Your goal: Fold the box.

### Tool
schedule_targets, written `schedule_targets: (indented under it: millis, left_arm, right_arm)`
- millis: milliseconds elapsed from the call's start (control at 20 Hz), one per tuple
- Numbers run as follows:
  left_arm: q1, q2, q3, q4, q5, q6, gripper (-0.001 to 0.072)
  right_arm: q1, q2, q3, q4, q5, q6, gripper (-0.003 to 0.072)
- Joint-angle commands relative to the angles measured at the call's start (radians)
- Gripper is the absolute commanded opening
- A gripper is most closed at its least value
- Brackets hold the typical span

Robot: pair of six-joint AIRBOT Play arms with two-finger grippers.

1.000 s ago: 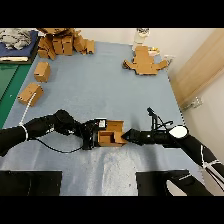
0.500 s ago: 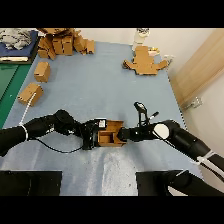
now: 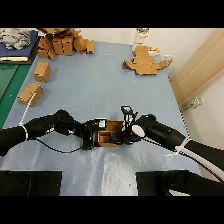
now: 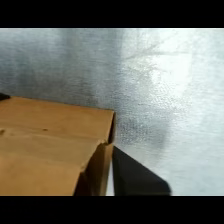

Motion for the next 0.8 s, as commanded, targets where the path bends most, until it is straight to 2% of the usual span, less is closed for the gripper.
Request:
schedule_targets:
  millis: [0,50,100,150,350,400,450,500,550,750]
  left_arm:
    - [0.0,0.0,0.001,0.0,0.001,0.0,0.047]
    - [0.0,0.0,0.001,0.0,0.001,0.0,0.047]
    - [0.0,0.0,0.001,0.0,0.001,0.0,0.047]
    - [0.0,0.0,0.001,0.0,0.001,0.0,0.047]
    - [0.0,0.0,0.001,0.0,0.001,0.0,0.047]
    - [0.0,0.0,0.001,0.0,0.001,0.0,0.047]
    - [0.0,0.0,0.001,0.0,0.001,0.0,0.047]
    - [0.0,0.0,0.001,0.0,0.001,0.0,0.047]
    - [0.0,0.0,0.001,0.0,0.0,0.0,0.047]
    - [0.0,0.0,0.001,0.0,0.001,0.0,0.047]
  right_arm:
    - [0.02,-0.031,0.035,-0.055,0.043,0.063,0.0153]
    - [0.02,-0.031,0.036,-0.057,0.043,0.063,0.0091]
    - [0.02,-0.031,0.036,-0.057,0.043,0.063,0.0075]
    - [0.02,-0.031,0.036,-0.057,0.042,0.063,0.0019]
    - [0.022,-0.031,0.036,-0.052,0.013,0.061,0.0005]
    - [0.025,-0.031,0.036,-0.052,0.007,0.062,0.0029]
    - [0.028,-0.031,0.036,-0.052,0.003,0.062,0.0202]
    - [0.027,-0.031,0.036,-0.042,0.005,0.062,0.0415]
    - [0.027,-0.03,0.036,-0.036,0.01,0.062,0.0474]
    - [0.027,-0.019,0.041,-0.028,0.047,0.062,0.0478]
